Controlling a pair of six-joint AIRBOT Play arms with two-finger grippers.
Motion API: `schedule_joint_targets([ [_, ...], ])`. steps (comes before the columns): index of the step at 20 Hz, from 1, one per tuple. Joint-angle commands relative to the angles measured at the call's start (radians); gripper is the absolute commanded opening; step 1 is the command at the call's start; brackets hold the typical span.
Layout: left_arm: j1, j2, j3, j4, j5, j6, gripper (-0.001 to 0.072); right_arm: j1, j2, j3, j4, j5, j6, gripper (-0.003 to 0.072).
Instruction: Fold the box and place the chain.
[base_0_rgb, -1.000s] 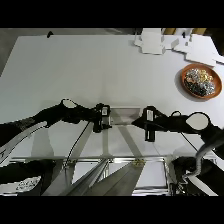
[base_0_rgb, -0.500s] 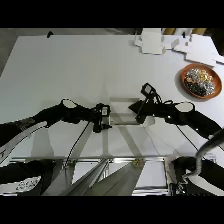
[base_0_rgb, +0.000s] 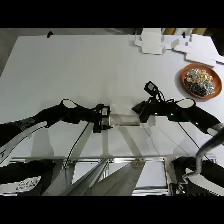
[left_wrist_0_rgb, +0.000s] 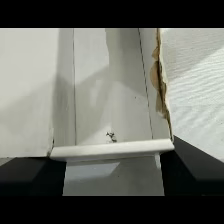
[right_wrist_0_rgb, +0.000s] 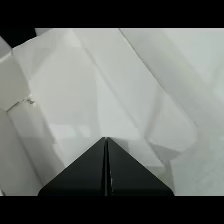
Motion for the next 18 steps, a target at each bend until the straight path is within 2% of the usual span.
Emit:
schedule_joint_targets([
  [1, 0.000, 0.000, 0.001, -0.002, 0.004, -0.001, 0.0150, -0.003, 0.044, 0.001, -0.033, 0.072, 0.006, 0.0023],
  [7, 0.000, 0.000, 0.001, -0.002, 0.004, 0.000, 0.0150, -0.186, 0.202, 0.001, -0.147, 0.177, -0.010, 0.0021],
  [9, 0.000, 0.000, 0.001, -0.002, 0.004, 0.000, 0.0150, -0.218, 0.227, 0.001, -0.197, 0.199, -0.120, 0.0021],
  [12, 0.000, 0.000, 0.001, -0.002, 0.004, 0.000, 0.0150, -0.190, 0.229, 0.000, -0.290, 0.259, -0.323, 0.0021],
  [16, 0.000, 0.000, 0.001, -0.002, 0.004, 0.000, 0.0150, -0.087, 0.229, -0.002, -0.409, 0.238, -0.346, 0.0030],
  [18, 0.000, 0.000, 0.001, -0.002, 0.004, 0.000, 0.0150, -0.046, 0.219, -0.003, -0.455, 0.216, -0.345, 0.0182],
])
